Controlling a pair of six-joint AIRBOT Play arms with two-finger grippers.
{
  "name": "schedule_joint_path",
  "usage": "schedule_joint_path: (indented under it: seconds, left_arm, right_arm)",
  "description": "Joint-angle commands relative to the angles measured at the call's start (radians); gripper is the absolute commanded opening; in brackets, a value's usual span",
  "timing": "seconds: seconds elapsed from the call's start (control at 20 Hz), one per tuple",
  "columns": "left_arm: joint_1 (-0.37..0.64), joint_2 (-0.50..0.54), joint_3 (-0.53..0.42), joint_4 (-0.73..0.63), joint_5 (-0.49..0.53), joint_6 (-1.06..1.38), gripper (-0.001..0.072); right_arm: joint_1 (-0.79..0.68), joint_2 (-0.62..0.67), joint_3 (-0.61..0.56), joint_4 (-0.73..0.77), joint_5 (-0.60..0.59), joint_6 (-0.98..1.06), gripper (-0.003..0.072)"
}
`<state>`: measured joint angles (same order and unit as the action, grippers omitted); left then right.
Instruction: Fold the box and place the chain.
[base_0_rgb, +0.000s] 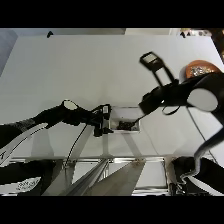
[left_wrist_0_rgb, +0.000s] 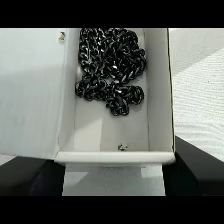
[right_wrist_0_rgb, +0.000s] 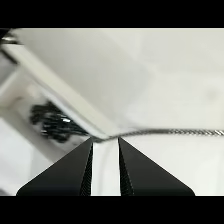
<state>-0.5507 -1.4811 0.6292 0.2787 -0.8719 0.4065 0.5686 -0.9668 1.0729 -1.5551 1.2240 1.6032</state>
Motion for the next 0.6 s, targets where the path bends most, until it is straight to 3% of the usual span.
schedule_joint_path:
  seconds: [0.0,0.15,0.25,0.3,0.55]
  left_arm:
    - [0.0,0.001,0.0,0.0,0.0,0.0,0.0069]
    - [0.0,0.001,0.0,0.0,0.0,0.0,0.0069]
    - [0.0,0.001,0.0,0.0,0.0,0.0,0.0069]
    - [0.0,0.001,0.0,0.0,0.0,0.0,0.0069]
    - [0.0,0.001,0.0,0.0,0.0,0.0,0.0069]
  right_arm:
    - [-0.178,-0.027,0.016,-0.067,0.056,0.014,0.0185]
    - [-0.317,-0.088,0.011,-0.056,0.056,0.011,0.0217]
    - [-0.37,-0.145,0.004,-0.031,0.056,0.007,0.043]
    - [-0.383,-0.174,-0.001,-0.018,0.054,-0.003,0.0469]
    - [-0.388,-0.341,-0.02,-0.01,0.032,-0.002,0.0459]
